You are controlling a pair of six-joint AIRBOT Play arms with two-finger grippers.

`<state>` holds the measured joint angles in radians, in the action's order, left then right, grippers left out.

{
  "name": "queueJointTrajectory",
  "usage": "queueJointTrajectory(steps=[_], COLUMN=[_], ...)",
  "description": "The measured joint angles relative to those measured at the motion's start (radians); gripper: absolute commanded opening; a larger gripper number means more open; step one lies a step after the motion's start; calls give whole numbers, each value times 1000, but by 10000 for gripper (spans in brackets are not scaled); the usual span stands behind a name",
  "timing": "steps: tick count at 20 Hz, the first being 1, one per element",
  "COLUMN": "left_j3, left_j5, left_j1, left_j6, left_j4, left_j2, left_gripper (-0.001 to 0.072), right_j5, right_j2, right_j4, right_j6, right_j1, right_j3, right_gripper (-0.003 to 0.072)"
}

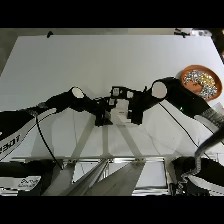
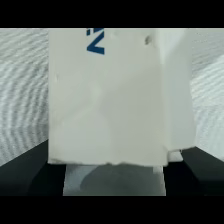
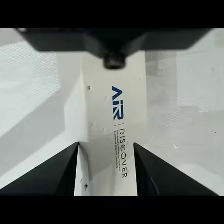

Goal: Fold the box and place the chain.

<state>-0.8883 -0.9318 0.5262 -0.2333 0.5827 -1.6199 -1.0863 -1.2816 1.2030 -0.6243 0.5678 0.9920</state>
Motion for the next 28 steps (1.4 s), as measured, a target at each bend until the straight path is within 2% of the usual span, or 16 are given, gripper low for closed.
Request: queueJointTrajectory(steps=[1,3,28], left_j3=[0,0,0], left_j5=[0,0,0], left_j1=[0,0,0], left_j6=[0,0,-4], left_j4=[0,0,2], left_j2=[0,0,0], left_gripper=[366,366,366], right_j5=[6,17,66], right_j2=[2,9,18], right_j4=[6,13,22], right_j6=[-5,-14,-110], right_j1=[0,0,61], right_j3=[0,0,-88], right_gripper=[334,287,297])
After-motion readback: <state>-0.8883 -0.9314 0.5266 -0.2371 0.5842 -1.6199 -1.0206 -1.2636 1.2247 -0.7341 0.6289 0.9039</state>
